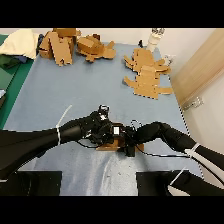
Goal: Fold the box.
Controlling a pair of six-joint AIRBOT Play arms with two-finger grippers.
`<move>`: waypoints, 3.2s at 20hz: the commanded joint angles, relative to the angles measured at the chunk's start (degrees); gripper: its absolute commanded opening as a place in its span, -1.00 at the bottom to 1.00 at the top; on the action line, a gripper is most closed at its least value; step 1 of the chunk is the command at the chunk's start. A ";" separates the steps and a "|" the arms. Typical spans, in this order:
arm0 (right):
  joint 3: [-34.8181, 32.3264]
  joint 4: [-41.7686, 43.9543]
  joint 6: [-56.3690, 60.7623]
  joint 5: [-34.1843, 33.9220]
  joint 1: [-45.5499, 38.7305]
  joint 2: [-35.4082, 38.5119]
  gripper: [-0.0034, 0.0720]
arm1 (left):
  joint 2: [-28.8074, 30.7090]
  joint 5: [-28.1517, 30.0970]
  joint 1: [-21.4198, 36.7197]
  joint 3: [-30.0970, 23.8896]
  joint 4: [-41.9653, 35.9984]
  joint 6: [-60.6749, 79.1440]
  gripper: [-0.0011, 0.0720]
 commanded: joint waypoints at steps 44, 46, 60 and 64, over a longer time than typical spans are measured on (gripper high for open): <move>0.02 -0.13 -0.04 0.04 0.07 -0.04 0.48 | 12.15 -7.65 4.00 1.44 6.51 2.21 0.16; 0.02 -0.42 -0.04 0.04 0.07 -0.04 0.48 | 12.50 -7.98 4.68 1.40 6.93 2.89 -0.20; 0.04 -0.44 -0.04 -0.39 0.07 -0.04 0.48 | 19.34 -3.30 46.69 -18.23 -44.37 102.42 -0.94; 0.04 -0.39 -0.04 -0.39 0.07 -0.04 0.48 | 9.94 0.74 58.40 -17.46 -69.83 133.46 -0.94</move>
